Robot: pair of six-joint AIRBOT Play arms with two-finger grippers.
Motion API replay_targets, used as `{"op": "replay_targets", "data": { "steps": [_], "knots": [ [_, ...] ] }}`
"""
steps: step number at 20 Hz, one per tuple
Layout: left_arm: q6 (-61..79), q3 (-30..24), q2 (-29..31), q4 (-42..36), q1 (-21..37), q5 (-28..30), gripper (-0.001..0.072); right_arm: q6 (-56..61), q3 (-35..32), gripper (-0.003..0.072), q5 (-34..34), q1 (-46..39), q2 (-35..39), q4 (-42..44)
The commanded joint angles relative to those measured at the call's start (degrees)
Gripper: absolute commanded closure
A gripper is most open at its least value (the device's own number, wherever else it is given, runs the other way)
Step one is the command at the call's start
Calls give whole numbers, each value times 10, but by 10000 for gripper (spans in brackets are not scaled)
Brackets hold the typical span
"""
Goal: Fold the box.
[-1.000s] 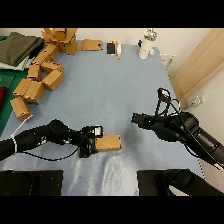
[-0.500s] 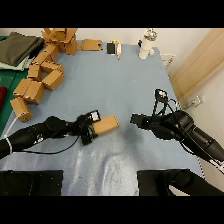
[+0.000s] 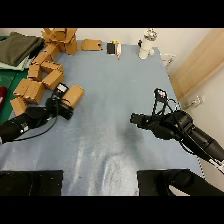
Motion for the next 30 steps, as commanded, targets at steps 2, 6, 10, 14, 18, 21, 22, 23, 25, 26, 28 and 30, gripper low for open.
{"op": "replay_targets", "data": {
  "steps": [2, 6, 10, 14, 18, 21, 22, 23, 25, 26, 28, 30],
  "knots": [
    [-6, 0, 0, -13, 110, 14, 246, 0, 1, 682, 7, 0, 0, 0],
    [-6, -11, 0, -12, 163, 12, 246, 2, 1, 681, 14, 0, 0, 3],
    [-6, -30, 0, -12, 188, 12, 246, 5, 1, 681, 14, 0, 0, 5],
    [-6, -36, 0, -12, 191, -11, 246, 5, 1, 682, 21, 0, 0, 9],
    [-6, -45, 0, -12, 191, -27, 246, 5, 1, 681, 34, 0, 0, 17],
    [-6, -48, 0, -10, 191, -26, 246, 5, 1, 681, 34, 0, 0, 22],
    [-6, -48, 0, -10, 191, -26, 246, 5, 1, 682, 34, 0, 0, 26],
    [-6, -48, 0, -10, 191, -27, 246, 4, 1, 682, 34, 0, 0, 28],
    [-6, -48, 0, -10, 191, -26, 245, 5, 1, 681, 34, 0, 0, 30],
    [-4, -48, 0, -9, 191, -26, 245, 5, 1, 682, 34, 0, 0, 30],
    [-4, -48, 0, -9, 191, -20, 245, 5, 1, 681, 34, 0, 0, 31],
    [-4, -48, 0, -9, 192, -3, 244, 4, 1, 682, 34, 0, 0, 31]
  ]
}}
